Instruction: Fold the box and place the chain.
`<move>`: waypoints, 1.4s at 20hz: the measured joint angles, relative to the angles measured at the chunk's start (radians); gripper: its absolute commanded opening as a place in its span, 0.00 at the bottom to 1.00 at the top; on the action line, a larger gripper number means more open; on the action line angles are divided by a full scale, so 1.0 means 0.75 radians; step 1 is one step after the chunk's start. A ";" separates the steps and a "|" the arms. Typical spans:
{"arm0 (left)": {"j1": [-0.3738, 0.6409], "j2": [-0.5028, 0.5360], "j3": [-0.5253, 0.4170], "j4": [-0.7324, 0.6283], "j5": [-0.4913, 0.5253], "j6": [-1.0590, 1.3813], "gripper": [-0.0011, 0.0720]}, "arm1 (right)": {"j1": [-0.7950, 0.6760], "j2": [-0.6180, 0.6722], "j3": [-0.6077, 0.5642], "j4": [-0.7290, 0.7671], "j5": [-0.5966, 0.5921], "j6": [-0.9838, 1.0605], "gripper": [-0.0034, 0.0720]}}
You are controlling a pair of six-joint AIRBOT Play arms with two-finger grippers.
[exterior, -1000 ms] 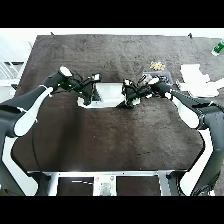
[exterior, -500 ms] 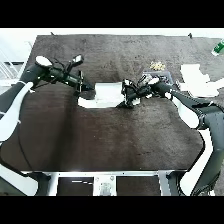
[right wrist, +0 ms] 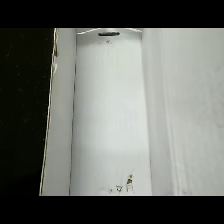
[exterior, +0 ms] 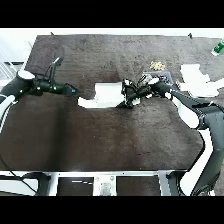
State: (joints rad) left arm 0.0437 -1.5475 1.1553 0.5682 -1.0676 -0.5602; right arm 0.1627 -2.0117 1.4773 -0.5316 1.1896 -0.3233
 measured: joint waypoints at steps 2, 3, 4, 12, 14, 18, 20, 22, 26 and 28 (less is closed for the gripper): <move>0.035 0.007 -0.061 0.023 0.018 -0.138 0.03 | 0.000 0.000 0.000 0.000 0.000 0.000 0.81; 0.051 0.007 -0.083 0.046 0.030 -0.195 0.04 | 0.000 0.000 0.000 0.000 0.000 0.001 0.81; 0.068 0.008 -0.102 0.061 0.031 -0.247 0.03 | 0.000 0.000 0.000 0.000 0.000 0.000 0.81; 0.124 -0.054 -0.144 0.103 0.020 -0.464 0.04 | 0.000 0.000 0.000 0.000 0.001 0.000 0.81; 0.126 -0.087 -0.144 0.099 0.012 -0.489 0.04 | 0.000 0.000 0.000 0.000 0.001 0.000 0.81; 0.096 -0.148 -0.108 0.082 0.013 -0.516 0.04 | 0.000 0.000 0.000 0.000 0.001 0.000 0.81; 0.052 -0.188 -0.076 0.083 0.028 -0.561 0.04 | 0.000 0.000 0.000 0.000 0.001 0.000 0.81; -0.003 -0.235 -0.028 0.085 0.043 -0.609 0.04 | 0.000 0.000 0.000 0.000 0.001 0.000 0.81; -0.094 -0.336 0.099 0.092 0.036 -0.675 0.05 | 0.000 0.000 0.000 0.000 0.001 0.000 0.81; -0.117 -0.363 0.161 0.093 0.017 -0.680 0.29 | 0.000 0.000 0.000 0.000 0.001 0.000 0.81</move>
